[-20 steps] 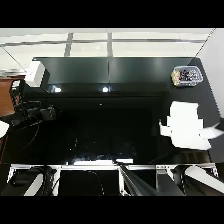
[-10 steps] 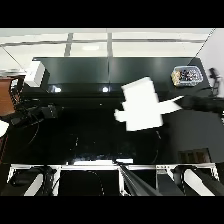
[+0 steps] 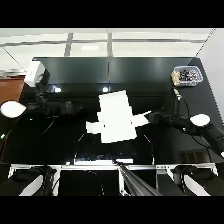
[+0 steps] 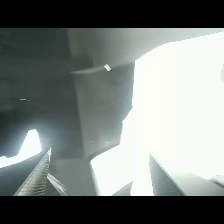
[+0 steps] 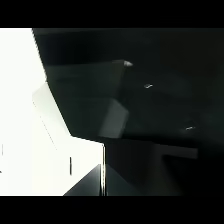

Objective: Fold the box and place the chain.

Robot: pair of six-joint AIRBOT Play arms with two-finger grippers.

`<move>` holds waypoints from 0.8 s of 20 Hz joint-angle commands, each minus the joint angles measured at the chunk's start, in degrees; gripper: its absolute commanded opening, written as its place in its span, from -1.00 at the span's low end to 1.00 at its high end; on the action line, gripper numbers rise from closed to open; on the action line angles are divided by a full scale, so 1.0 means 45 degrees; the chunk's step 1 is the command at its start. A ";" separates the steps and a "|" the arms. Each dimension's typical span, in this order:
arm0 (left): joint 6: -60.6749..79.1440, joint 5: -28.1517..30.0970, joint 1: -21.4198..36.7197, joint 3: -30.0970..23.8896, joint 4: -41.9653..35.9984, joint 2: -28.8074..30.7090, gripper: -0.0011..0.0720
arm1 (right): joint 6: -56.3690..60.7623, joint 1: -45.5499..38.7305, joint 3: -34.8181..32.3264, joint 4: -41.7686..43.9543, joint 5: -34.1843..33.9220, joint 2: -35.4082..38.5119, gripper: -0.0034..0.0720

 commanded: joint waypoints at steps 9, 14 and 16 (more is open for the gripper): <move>0.3585 -0.2589 -0.1452 0.2880 -0.3861 -0.6708 0.95 | -0.0053 0.1049 -0.0325 0.0170 -0.0651 0.0019 -0.88; 0.8048 -0.6057 -0.1617 0.3487 -0.4648 -0.7800 0.64 | -0.0053 0.1049 -0.0325 0.0165 -0.0646 0.0019 -0.88; 0.8058 -0.5999 -0.1719 0.3963 -0.2909 -0.7854 0.27 | -0.0058 0.1049 -0.0325 0.0151 -0.0646 0.0019 -0.88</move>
